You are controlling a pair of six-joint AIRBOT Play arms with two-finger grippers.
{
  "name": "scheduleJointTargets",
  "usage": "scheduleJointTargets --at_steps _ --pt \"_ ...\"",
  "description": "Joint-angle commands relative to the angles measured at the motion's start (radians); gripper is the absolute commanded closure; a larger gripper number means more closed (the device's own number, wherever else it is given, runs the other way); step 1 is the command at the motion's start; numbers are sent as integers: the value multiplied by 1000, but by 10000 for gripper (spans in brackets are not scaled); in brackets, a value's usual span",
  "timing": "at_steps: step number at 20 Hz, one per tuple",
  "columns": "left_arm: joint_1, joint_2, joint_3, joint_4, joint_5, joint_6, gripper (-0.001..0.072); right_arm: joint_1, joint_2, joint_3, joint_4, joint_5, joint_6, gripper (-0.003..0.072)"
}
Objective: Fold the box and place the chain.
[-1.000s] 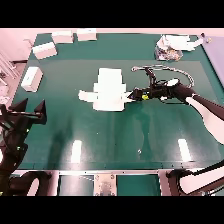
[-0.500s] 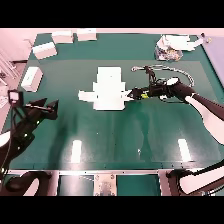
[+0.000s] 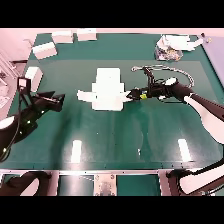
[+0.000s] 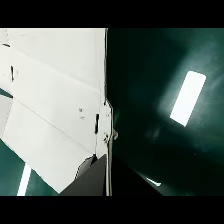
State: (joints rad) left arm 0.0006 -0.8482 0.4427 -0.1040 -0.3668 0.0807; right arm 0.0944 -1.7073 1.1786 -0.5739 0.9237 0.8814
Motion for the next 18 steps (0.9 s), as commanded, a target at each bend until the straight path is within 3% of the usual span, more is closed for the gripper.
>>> scheduleJointTargets --at_steps 1,7,12,16,18 --pt "0 -161 129 28 -80 4 154 3 -1 1 -30 0 -1 680" --pt "2 -512 430 363 -391 -249 154 3 -1 1 -30 0 -30 680" --pt "2 -707 652 474 -656 -352 154 3 -1 1 -30 0 -30 679" --pt "2 -740 721 475 -626 -383 154 3 -1 1 -30 1 -30 679" --pt "1 -735 721 461 -685 -429 175 3 -1 1 -30 1 -30 679"
